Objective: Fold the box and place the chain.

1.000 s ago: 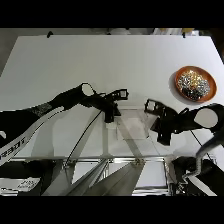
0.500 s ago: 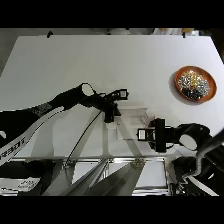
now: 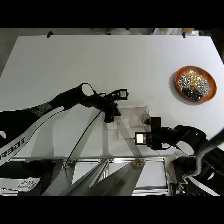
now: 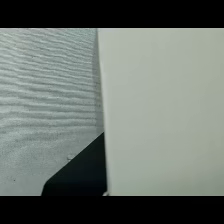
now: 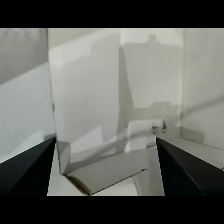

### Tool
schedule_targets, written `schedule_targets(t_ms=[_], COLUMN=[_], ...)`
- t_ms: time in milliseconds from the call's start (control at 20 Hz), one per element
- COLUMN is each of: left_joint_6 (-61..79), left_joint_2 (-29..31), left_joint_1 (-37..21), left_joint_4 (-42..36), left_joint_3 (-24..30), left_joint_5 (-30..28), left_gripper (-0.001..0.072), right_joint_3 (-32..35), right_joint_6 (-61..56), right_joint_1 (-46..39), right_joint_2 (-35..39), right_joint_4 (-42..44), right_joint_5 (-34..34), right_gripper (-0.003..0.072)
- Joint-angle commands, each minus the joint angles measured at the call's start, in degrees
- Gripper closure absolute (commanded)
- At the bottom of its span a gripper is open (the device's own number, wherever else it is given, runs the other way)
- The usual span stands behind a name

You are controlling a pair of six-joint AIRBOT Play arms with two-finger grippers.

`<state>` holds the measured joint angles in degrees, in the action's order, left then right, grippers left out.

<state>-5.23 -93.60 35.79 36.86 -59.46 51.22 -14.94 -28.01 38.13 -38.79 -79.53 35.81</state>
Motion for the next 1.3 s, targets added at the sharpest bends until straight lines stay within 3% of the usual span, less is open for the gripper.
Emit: schedule_targets(t_ms=[0,100,300,550,800,1250], left_joint_6=[0.04,0.04,0.04,0.04,0.04,0.04], left_joint_2=[-0.02,-0.02,-0.02,-0.02,-0.02,-0.02], left_joint_1=[0.02,0.02,0.02,0.02,0.02,0.02], left_joint_4=[0.00,0.00,0.00,0.00,0.00,0.00], left_joint_3=[0.04,0.04,0.04,0.04,0.04,0.04], left_joint_5=[0.00,0.00,0.00,0.00,0.00,0.00], left_gripper=[0.0701,0.0701,0.0701,0.0701,0.0701,0.0701], right_joint_3=[-0.61,-0.59,0.02,0.02,0.00,-4.57], right_joint_6=[0.04,0.04,0.04,2.01,3.17,7.91], right_joint_1=[0.17,0.17,0.17,0.20,-0.11,-7.69], right_joint_2=[5.09,7.26,4.50,-0.39,-2.19,-2.16], right_joint_4=[-0.24,-0.20,-0.17,-0.17,-0.26,2.27], right_joint_5=[0.48,2.32,6.67,5.92,0.31,2.38], right_gripper=[-0.0011,-0.0009,-0.0007,-0.0007,-0.0007,-0.0007])
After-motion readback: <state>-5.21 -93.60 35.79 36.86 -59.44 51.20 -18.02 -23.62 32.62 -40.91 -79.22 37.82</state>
